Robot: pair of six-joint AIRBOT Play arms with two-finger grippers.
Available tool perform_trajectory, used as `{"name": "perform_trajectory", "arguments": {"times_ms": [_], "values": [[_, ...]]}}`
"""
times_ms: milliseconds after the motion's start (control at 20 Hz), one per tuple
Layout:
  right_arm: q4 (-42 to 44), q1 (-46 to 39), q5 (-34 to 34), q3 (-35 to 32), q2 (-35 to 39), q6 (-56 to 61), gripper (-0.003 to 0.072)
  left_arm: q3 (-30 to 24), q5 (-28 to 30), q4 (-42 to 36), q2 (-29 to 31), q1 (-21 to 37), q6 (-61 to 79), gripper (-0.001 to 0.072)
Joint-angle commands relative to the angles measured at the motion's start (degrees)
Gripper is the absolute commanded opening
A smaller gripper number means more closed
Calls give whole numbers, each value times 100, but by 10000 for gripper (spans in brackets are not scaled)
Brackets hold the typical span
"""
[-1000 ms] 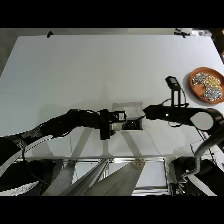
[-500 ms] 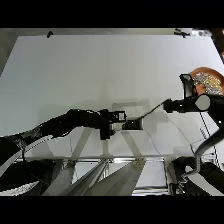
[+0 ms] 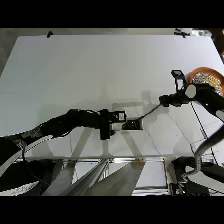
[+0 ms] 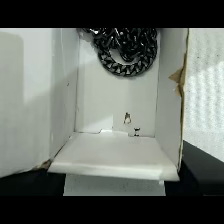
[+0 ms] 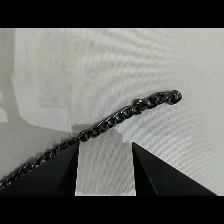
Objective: Fold the box and place the chain.
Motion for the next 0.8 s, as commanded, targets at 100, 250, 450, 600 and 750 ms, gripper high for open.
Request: {"name": "perform_trajectory", "arguments": {"times_ms": [100, 250, 450, 600, 750], "values": [[35, 46, -205, 55, -116, 133, 330, -2, -2, 2, -4, 4, 2, 255], [50, 227, -149, 55, -267, 160, 330, -2, 0, 2, -4, 4, 2, 255], [50, 352, 238, 55, -450, 258, 329, -2, 0, 0, -4, 2, 2, 255], [50, 352, 282, 55, -450, 258, 146, -2, 0, 2, -4, 2, 2, 255], [50, 352, 249, 55, -450, 258, 17, -2, 0, 0, -4, 4, 2, 255]]}}
